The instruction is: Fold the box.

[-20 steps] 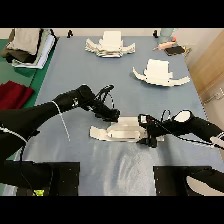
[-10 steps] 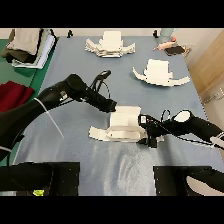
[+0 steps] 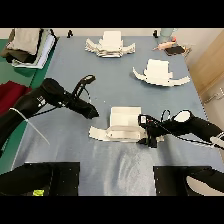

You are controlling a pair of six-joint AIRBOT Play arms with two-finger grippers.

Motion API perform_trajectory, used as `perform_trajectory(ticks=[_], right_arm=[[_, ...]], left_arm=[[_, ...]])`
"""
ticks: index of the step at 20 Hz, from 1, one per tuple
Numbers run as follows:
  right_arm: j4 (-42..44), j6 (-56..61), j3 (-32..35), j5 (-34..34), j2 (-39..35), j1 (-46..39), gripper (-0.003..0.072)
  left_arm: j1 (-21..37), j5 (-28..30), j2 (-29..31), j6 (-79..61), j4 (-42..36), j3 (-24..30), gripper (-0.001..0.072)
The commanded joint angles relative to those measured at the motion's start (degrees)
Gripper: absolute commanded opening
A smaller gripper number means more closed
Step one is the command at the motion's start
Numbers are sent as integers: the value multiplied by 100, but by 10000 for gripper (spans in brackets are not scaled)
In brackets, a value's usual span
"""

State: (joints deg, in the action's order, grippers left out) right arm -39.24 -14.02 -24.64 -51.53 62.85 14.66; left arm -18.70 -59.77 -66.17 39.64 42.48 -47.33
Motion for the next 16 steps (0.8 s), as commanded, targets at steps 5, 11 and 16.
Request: perform_trajectory(ticks=[5, 11, 16], right_arm=[[2, 2, -4, -2, -4, -2, 568], [2, 2, -4, -2, -4, -2, 567], [2, 2, -4, -2, -4, -2, 567]], left_arm=[[-769, 691, 44, -2291, 4, 256, 673], [-953, 1064, 44, -2686, 39, 420, 674], [-621, 1329, 44, -2837, 39, 817, 674]])
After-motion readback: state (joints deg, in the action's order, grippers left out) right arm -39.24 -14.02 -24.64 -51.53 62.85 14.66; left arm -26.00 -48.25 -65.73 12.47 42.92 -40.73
